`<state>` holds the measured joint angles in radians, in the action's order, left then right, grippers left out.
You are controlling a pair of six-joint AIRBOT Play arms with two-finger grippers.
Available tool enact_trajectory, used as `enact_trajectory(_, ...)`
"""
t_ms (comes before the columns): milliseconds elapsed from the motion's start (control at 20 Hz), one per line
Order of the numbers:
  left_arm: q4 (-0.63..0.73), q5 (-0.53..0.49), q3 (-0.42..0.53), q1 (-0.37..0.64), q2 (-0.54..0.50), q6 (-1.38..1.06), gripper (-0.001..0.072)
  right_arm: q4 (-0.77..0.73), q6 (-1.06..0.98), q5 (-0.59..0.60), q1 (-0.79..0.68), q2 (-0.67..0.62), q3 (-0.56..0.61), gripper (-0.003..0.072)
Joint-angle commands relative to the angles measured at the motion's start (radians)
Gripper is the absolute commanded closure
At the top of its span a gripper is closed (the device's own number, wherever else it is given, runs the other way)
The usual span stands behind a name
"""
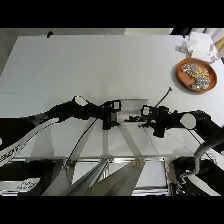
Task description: Fold the box and place the chain.
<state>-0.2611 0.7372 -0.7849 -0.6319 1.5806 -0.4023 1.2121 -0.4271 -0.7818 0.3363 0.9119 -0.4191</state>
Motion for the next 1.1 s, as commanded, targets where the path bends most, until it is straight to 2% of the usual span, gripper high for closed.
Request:
enact_trajectory(0, 0.000, 0.000, -0.001, 0.001, -0.001, 0.000, 0.0698, -0.005, 0.010, 0.011, 0.000, 0.033, 0.002, 0.0457)
enact_trajectory(200, 0.000, 0.000, -0.001, 0.001, -0.001, 0.000, 0.0698, -0.004, 0.010, 0.020, 0.000, 0.034, 0.002, 0.0472)
enact_trajectory(250, 0.000, 0.000, -0.001, 0.001, -0.001, 0.000, 0.0698, -0.004, 0.010, 0.019, 0.000, 0.034, 0.002, 0.0533)
enact_trajectory(300, 0.000, 0.000, -0.001, 0.001, -0.001, 0.000, 0.0698, -0.004, 0.010, 0.016, 0.000, 0.034, 0.002, 0.0647)
enact_trajectory(350, 0.000, 0.000, -0.001, 0.001, -0.001, 0.000, 0.0698, -0.004, 0.009, 0.011, 0.000, 0.034, 0.002, 0.0668)
enact_trajectory(700, 0.000, 0.000, -0.001, 0.001, -0.001, 0.000, 0.0698, 0.048, 0.004, -0.074, 0.000, 0.011, 0.002, 0.0669)
enact_trajectory(1050, 0.000, 0.000, -0.001, 0.001, -0.001, 0.000, 0.0698, 0.080, -0.158, -0.078, 0.000, -0.180, -0.002, 0.0669)
